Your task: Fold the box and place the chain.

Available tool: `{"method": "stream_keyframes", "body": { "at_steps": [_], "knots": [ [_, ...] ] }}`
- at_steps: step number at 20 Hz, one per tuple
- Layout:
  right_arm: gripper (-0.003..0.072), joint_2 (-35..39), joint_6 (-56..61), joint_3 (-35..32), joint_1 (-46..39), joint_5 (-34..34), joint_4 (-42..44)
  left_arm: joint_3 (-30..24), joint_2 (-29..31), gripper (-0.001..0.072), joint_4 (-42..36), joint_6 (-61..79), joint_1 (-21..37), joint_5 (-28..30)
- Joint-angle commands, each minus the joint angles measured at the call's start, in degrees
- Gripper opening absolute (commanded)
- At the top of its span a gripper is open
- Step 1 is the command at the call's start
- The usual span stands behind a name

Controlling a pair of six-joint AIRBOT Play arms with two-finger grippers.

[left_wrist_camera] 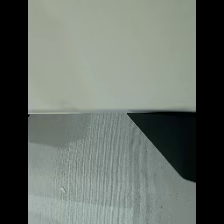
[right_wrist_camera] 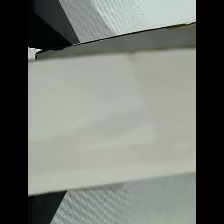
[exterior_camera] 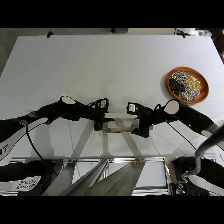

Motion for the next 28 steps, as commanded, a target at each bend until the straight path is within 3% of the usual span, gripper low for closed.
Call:
{"method": "stream_keyframes", "body": {
  "at_steps": [1,9,13,15,21,25,27,28],
  "knots": [
    [0.0692,-1.8,0.0,0.0,0.0,-0.8,0.5,0.0,0.0,0.0013,-0.2,0.0,0.0,0.3],
    [0.0673,-4.3,-0.1,0.0,0.0,-2.1,0.5,0.0,0.0,0.0013,-0.2,0.0,0.0,0.3],
    [0.0610,-4.6,-0.1,0.0,0.0,-2.5,0.4,0.0,0.0,0.0013,-0.2,0.0,0.0,0.3],
    [0.0533,-4.6,-0.1,0.0,0.0,-3.1,0.3,0.0,0.0,0.0013,-0.2,0.0,0.0,0.2],
    [0.0524,-4.6,-0.1,0.0,0.0,-3.7,-1.5,0.0,0.0,0.0013,-0.2,0.0,0.0,0.3],
    [0.0636,-4.6,-0.1,0.0,0.1,-3.7,-1.4,0.0,0.0,0.0013,-0.2,0.0,0.0,0.2],
    [0.0626,-4.6,-0.1,0.0,0.1,-3.7,-1.4,0.0,0.0,0.0013,-0.2,0.0,0.0,0.3],
    [0.0543,-4.6,-0.1,0.0,0.1,-3.6,-1.4,0.0,0.0,0.0013,-0.2,0.0,0.0,0.2]
  ]
}}
